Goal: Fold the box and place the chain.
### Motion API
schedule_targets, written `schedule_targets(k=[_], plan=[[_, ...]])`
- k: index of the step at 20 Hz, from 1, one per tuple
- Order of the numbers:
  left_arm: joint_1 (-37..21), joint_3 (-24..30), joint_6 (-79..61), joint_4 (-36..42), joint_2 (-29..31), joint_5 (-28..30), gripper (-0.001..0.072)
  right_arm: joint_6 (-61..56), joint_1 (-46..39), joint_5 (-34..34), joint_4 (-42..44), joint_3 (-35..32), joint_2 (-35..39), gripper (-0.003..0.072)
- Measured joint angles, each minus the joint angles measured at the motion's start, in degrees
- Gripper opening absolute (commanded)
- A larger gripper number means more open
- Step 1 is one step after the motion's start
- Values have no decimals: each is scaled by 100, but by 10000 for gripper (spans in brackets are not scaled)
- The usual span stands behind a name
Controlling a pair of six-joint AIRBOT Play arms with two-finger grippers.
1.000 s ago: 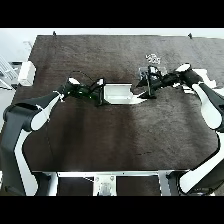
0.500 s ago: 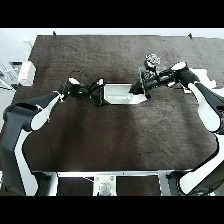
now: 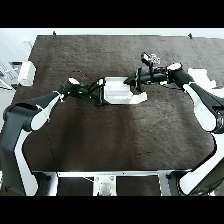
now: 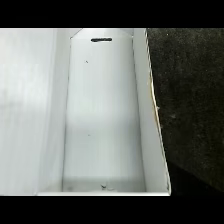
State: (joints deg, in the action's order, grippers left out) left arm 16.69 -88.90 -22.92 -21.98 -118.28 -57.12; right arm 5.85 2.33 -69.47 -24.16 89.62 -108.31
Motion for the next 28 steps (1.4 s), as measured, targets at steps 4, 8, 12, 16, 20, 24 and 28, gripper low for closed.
schedule_targets(k=[4,8,12,16,20,24,28], plan=[[0,0,0,0,0,-7,289,-208,9,302,-92,0,-162,15],[0,0,0,0,0,-48,289,-310,101,586,-310,0,-227,15],[-2,0,9,-2,0,-59,289,-411,282,721,-726,2,-267,15],[-2,0,13,-4,-2,-63,289,-474,374,811,-1016,9,-295,15],[-2,0,4,-2,0,-57,289,-492,396,831,-1167,131,-306,15],[4,-2,-13,-2,0,-44,289,-514,396,831,-1266,352,-127,13],[7,-2,-11,-7,0,-50,289,-645,249,739,-1320,234,472,13]])
